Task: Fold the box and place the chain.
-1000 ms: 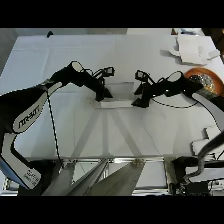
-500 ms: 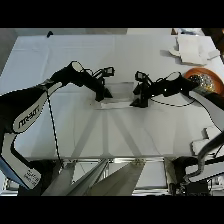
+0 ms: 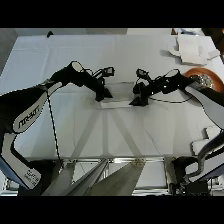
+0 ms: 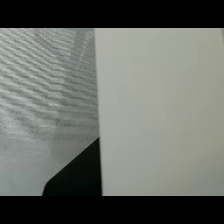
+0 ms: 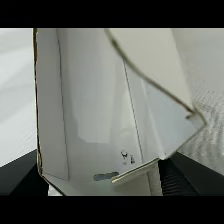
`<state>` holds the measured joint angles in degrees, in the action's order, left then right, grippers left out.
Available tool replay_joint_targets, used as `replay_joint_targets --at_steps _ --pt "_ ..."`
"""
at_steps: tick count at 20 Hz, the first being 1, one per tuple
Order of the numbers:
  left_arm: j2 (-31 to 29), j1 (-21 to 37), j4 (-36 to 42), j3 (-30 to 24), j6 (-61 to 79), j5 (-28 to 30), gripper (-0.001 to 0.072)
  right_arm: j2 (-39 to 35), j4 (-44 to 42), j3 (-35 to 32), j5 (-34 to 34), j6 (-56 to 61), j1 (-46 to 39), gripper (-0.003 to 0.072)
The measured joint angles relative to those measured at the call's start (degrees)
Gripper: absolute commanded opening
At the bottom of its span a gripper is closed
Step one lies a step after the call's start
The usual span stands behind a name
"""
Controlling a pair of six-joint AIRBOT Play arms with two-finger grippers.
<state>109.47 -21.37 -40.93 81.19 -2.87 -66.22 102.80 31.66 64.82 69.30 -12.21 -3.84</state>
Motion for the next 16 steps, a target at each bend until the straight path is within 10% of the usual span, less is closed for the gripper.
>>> replay_joint_targets --at_steps 16 --pt "0.0 0.0 0.0 0.0 0.0 -0.1 0.0011 1.7 3.1 0.6 1.7 -1.4 2.2 0.0695"
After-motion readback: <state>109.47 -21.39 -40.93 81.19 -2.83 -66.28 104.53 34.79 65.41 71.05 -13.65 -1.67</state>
